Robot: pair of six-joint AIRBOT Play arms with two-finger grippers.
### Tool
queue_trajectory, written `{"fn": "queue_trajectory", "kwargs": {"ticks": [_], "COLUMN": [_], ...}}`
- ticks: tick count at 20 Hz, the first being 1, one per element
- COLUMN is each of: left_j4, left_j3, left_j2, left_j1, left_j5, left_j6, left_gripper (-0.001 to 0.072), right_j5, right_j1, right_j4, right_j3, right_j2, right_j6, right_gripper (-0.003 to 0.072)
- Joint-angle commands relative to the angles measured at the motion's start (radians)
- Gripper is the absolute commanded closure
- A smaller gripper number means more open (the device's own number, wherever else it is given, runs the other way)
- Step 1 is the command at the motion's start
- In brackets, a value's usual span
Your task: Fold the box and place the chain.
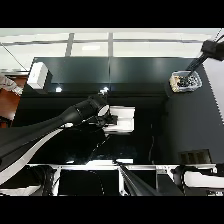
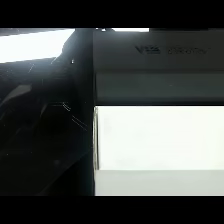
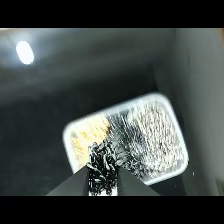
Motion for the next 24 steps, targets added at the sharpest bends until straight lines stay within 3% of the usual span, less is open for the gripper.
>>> {"fn": "queue_trajectory", "kwargs": {"ticks": [1,10,14,16,21,24], "left_j4": [0.0,0.0,0.0,0.0,0.0,0.0], "left_j3": [0.0,0.0,0.0,0.0,0.0,0.0], "left_j2": [0.0,0.0,0.0,0.0,0.0,0.0], "left_j1": [0.001,0.001,0.001,0.001,0.001,0.001], "left_j5": [0.003,0.002,0.002,0.002,0.002,0.002], "left_j6": [0.0,0.0,0.0,0.0,0.0,0.0], "left_gripper": [0.0681,0.0681,0.0681,0.0681,0.068,0.0681], "right_j5": [0.011,0.01,0.136,0.19,0.275,0.376], "right_j1": [0.0,0.0,0.001,0.023,0.121,0.182], "right_j4": [0.071,0.347,0.529,0.543,0.556,0.702], "right_j3": [0.002,0.002,0.002,-0.016,-0.196,-0.344], "right_j2": [0.125,0.367,0.444,0.473,0.57,0.597], "right_j6": [-0.051,-0.176,-0.234,-0.251,-0.251,-0.342], "right_gripper": [0.0672,0.0672,0.0671,0.0671,0.0671,0.067]}}
